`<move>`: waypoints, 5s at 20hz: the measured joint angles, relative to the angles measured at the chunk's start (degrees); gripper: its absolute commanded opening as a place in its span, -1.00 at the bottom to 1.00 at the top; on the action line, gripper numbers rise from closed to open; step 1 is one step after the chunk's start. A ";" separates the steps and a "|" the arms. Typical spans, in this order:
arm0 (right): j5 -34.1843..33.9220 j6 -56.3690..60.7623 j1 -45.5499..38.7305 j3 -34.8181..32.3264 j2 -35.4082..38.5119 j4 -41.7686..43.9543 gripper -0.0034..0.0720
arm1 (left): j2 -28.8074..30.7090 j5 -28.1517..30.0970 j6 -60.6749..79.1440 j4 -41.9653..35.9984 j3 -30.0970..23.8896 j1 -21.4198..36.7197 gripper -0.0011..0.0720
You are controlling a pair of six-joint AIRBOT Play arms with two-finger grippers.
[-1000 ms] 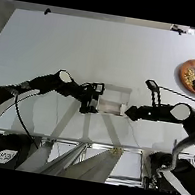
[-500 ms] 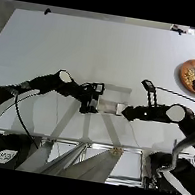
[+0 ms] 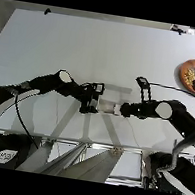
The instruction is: Fold the box and place the chain.
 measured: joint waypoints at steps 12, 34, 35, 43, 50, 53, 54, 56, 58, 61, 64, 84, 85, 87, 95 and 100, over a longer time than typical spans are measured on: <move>5.22 20.17 6.36 5.60 -5.14 -11.19 -0.45 | 0.00 -0.02 0.07 0.04 0.00 0.00 0.38; 6.27 31.80 10.34 8.35 -12.02 -18.38 -0.32 | 0.00 0.00 -0.07 -0.02 0.00 0.00 0.38; 6.34 31.74 10.34 8.52 -12.13 -18.75 -0.42 | 0.00 0.00 -0.04 -0.02 0.00 0.00 0.38; 6.99 31.98 10.32 9.07 -14.78 -19.69 -0.88 | 0.00 0.00 -0.15 -0.09 -0.02 0.02 0.38; 7.10 28.81 10.32 9.07 -15.41 -20.76 -0.70 | 0.00 -0.04 -0.15 -0.07 -0.02 0.00 0.38; 6.27 26.62 10.32 8.98 -15.56 -21.64 -0.24 | 0.00 -0.04 0.20 0.04 -0.02 0.02 0.38; 6.32 26.40 10.32 8.98 -15.56 -21.55 -0.24 | 0.00 -0.02 0.17 0.04 -0.02 0.02 0.38; 6.23 26.23 10.34 9.01 -15.54 -21.18 -0.53 | 0.00 -0.02 0.09 0.04 -0.02 0.02 0.38; 5.75 26.84 10.34 9.01 -15.52 -21.03 -0.88 | 0.00 0.04 -0.35 -0.15 -0.02 0.00 0.38; 5.35 26.27 10.27 9.03 -15.52 -21.20 -0.88 | 0.00 0.09 -0.22 -0.15 -0.02 0.00 0.38; 5.16 26.05 10.29 9.03 -15.50 -21.20 -0.82 | 0.00 0.04 -0.13 -0.11 -0.02 0.00 0.38; 11.61 18.27 -4.28 9.03 14.97 -37.75 0.27 | 0.00 -0.20 0.00 -0.04 0.00 0.00 0.38; 11.67 15.74 -9.79 9.03 15.74 -38.93 0.26 | 0.00 -0.20 0.00 -0.02 -0.02 0.00 0.38; 8.79 10.10 -21.94 9.01 15.65 -38.60 0.21 | 0.00 -0.20 0.00 -0.04 -0.02 0.00 0.38; -14.97 -10.36 -55.49 12.28 -3.45 -21.33 0.15 | 0.00 -0.20 0.00 -0.04 -0.02 0.00 0.38; -22.14 -12.66 -57.86 25.88 -22.43 -17.66 0.15 | 0.00 -0.22 -0.02 -0.04 -0.02 0.00 0.38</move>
